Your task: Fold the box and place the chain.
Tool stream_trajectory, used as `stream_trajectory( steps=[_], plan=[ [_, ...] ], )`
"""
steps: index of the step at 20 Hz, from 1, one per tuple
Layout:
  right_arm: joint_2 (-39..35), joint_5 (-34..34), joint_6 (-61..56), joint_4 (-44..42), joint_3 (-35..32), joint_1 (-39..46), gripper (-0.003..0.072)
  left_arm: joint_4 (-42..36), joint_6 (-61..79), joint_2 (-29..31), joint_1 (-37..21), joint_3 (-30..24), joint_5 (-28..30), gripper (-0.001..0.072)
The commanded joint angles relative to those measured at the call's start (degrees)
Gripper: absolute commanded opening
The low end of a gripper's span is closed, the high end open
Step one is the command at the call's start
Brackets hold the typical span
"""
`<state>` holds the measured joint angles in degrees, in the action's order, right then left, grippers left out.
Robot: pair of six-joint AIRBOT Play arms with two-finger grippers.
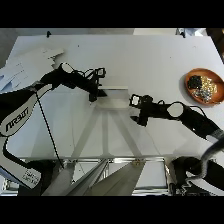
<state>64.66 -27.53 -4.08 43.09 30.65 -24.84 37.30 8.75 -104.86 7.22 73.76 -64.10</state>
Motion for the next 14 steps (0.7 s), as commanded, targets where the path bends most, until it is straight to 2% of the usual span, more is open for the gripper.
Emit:
stream_trajectory(
  steps=[1,7,11,14],
  plan=[
    [1.95,4.26,-0.61,-1.31,1.73,-0.87,0.0696,0.0,0.02,0.0,0.02,-0.02,0.0,0.0014],
    [9.62,3.54,-0.63,-1.38,8.17,-0.87,0.0696,0.02,0.02,0.0,0.0,-0.02,0.0,0.0014],
    [9.75,5.38,-0.63,-1.22,9.73,-0.79,0.0696,0.02,0.02,-0.02,0.0,-0.02,0.0,0.0014],
    [9.75,3.69,-0.63,-0.9,10.69,-0.61,0.0696,0.0,0.02,-0.02,0.0,-0.02,0.0,0.0014]
  ],
)
